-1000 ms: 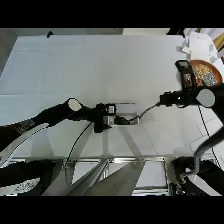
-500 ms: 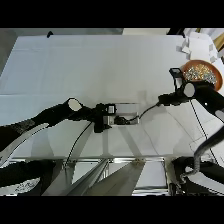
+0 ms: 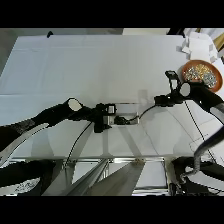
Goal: Fold the box and place the chain.
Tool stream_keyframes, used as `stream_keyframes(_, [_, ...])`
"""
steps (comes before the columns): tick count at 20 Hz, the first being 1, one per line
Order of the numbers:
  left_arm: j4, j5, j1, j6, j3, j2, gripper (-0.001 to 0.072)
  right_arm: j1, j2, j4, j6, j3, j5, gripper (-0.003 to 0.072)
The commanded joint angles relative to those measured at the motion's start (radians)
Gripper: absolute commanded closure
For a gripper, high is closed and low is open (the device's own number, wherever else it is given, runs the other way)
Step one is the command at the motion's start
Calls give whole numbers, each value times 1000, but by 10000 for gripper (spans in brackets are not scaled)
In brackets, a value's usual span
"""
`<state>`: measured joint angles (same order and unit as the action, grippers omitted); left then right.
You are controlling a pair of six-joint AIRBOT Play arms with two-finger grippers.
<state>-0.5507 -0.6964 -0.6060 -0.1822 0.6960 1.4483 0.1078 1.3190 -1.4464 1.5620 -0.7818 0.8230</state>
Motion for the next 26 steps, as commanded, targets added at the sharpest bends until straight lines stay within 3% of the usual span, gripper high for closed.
stream_keyframes(1, [0, 0, 0, 0, 0, 0, 574, -1, 3, 11, -4, 0, 7, 587])
stream_keyframes(4, [0, 0, 0, 0, 0, 0, 574, -1, 2, 11, -27, 0, 32, 668])
stream_keyframes(8, [0, 0, 0, 0, 0, 0, 574, -1, -60, 12, -53, 0, 85, 669])
stream_keyframes(19, [0, 0, 0, 0, 0, 0, 574, -1, -626, 262, -158, 0, 266, 669])
stream_keyframes(26, [0, 0, 0, 0, 0, 0, 574, -1, -843, 513, -181, 0, 285, 669])
